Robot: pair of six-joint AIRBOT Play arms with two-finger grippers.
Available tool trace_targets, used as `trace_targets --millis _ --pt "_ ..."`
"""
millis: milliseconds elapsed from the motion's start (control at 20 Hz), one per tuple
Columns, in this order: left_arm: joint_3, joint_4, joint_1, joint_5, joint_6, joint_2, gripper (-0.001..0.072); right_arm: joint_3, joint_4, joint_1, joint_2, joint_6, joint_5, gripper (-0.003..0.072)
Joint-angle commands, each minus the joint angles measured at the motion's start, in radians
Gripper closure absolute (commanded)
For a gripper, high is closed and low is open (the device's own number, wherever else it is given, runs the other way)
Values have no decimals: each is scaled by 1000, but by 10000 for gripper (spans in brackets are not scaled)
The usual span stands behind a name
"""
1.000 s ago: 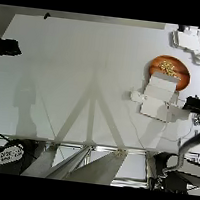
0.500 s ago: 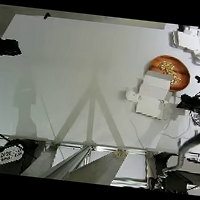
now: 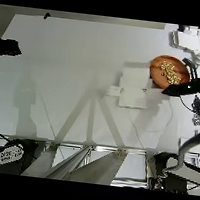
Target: Fold the box and place the chain.
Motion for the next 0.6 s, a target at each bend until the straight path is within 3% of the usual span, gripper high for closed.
trace_targets --millis 0,300,550 --pt "1 -1 0 0 27 -1 252 -38 202 144 27 -100 -154 677" --pt "1 -3 0 0 27 -1 252 -254 393 391 27 -222 -560 677" --pt "1 -5 0 1 26 -1 252 -290 507 571 27 -303 -779 676"
